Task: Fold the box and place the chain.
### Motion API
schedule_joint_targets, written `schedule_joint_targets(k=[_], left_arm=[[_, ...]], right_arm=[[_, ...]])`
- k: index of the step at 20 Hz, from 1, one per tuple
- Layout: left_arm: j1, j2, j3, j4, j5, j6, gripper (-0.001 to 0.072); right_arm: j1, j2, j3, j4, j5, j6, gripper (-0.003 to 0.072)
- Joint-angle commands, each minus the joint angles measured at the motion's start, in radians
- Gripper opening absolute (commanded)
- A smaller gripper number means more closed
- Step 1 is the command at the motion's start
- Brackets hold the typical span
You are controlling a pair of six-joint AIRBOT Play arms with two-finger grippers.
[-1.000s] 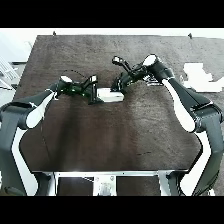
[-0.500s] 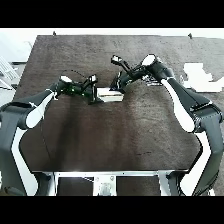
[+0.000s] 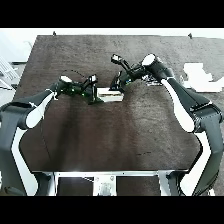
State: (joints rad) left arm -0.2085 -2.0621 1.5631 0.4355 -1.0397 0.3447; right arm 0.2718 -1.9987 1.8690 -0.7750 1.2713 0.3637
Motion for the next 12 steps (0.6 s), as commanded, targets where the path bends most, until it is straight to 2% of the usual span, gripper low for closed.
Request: schedule_joint_targets(k=[1, 8, 10, 12], left_arm=[[0.000, 0.001, 0.000, 0.000, -0.001, 0.000, 0.0412], [0.000, 0.001, 0.000, 0.000, -0.001, 0.000, 0.0412], [0.000, 0.001, 0.000, 0.000, -0.001, 0.000, 0.0412], [0.000, 0.001, 0.000, 0.000, -0.001, 0.000, 0.0412]], right_arm=[[0.001, 0.000, -0.023, 0.000, 0.004, 0.003, 0.0228], [0.020, 0.000, -0.048, 0.007, 0.043, 0.003, 0.0231], [0.022, 0.000, -0.065, 0.007, 0.045, 0.003, 0.0306], [0.020, 0.000, -0.084, 0.007, 0.045, 0.002, 0.0313]])
